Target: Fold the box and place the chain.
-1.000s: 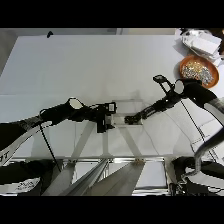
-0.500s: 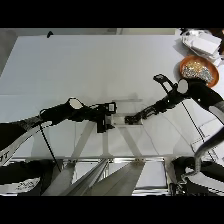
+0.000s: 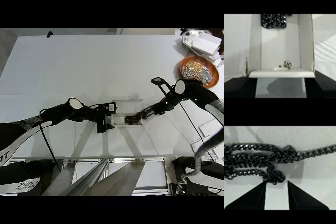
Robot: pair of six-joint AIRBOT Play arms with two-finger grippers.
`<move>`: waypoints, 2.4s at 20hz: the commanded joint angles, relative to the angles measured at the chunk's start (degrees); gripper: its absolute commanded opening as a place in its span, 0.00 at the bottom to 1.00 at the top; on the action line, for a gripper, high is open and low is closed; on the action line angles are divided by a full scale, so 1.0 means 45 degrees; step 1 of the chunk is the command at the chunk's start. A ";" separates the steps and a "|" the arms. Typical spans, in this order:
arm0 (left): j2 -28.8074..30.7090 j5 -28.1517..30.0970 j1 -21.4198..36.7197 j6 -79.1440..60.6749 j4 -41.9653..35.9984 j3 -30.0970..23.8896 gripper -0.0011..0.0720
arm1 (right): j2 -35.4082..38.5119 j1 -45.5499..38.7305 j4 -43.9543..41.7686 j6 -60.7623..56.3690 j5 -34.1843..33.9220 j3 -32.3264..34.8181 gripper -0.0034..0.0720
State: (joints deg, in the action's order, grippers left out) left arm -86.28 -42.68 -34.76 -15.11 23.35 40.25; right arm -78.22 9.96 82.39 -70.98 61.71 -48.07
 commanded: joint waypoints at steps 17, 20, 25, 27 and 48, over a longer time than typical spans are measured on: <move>0.0010 0.0005 0.0005 -0.0005 0.0005 0.0000 0.46 | 0.2875 -0.0005 -0.1171 0.0141 0.1355 -0.0039 0.06; 0.0010 0.0005 0.0005 -0.0005 0.0005 0.0000 0.46 | 0.4415 0.0029 -0.3079 0.0607 0.1904 -0.0039 0.06; 0.0010 0.0005 0.0010 -0.0005 0.0005 0.0000 0.46 | 0.6737 0.1302 -0.4148 0.0889 0.1870 -0.0039 0.06; 0.0010 0.0005 0.0005 -0.0005 0.0005 0.0000 0.46 | 0.7475 0.2108 -0.4231 0.0884 0.1525 -0.0039 0.06; 0.0010 0.0000 0.0005 -0.0005 0.0005 0.0000 0.46 | 0.4473 0.5076 -0.5013 0.0491 -0.3517 0.1511 0.06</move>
State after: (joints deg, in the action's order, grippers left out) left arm -86.28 -42.68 -34.76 -15.14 23.38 40.25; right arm -52.21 32.69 60.42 -68.79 48.90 -42.81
